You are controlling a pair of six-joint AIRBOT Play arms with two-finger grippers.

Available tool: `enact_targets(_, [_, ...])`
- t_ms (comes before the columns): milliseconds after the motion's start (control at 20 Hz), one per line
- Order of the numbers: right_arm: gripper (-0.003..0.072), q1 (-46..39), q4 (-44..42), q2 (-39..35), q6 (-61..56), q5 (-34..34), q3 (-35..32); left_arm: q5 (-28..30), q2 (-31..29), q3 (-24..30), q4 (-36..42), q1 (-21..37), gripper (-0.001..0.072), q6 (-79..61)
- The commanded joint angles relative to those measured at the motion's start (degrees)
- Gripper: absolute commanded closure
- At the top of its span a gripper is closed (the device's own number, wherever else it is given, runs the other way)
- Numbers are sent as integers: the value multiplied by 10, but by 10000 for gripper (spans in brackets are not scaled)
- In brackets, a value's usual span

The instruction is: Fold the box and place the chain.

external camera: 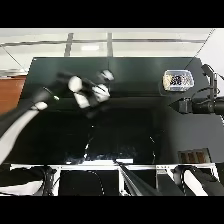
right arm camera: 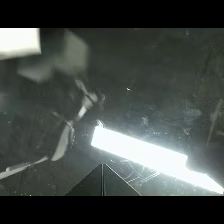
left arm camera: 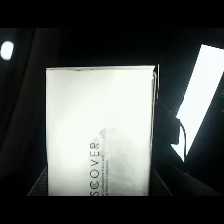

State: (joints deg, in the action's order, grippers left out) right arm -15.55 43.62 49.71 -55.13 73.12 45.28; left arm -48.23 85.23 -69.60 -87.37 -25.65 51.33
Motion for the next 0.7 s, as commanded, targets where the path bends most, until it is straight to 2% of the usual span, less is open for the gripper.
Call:
enact_targets(0, [673,0,0,0,-2,-2,0,-10,11,-32,-54,179,434,144])
enact_targets(100, [674,3,-1,0,-7,-2,0,-31,54,-98,-43,282,434,215])
enact_targets(200, [672,11,-1,0,-3,-3,0,-65,116,-178,7,366,435,251])
enact_targets(300, [672,11,-1,0,7,-19,0,-98,186,-261,67,422,434,243])
enact_targets(400, [672,11,-12,0,7,-45,0,-116,252,-342,82,447,434,213])
enact_targets(500, [672,11,-34,0,2,-62,0,-126,305,-409,84,449,434,195])
enact_targets(650, [672,11,-35,0,-20,-76,0,-127,356,-466,83,438,417,195])
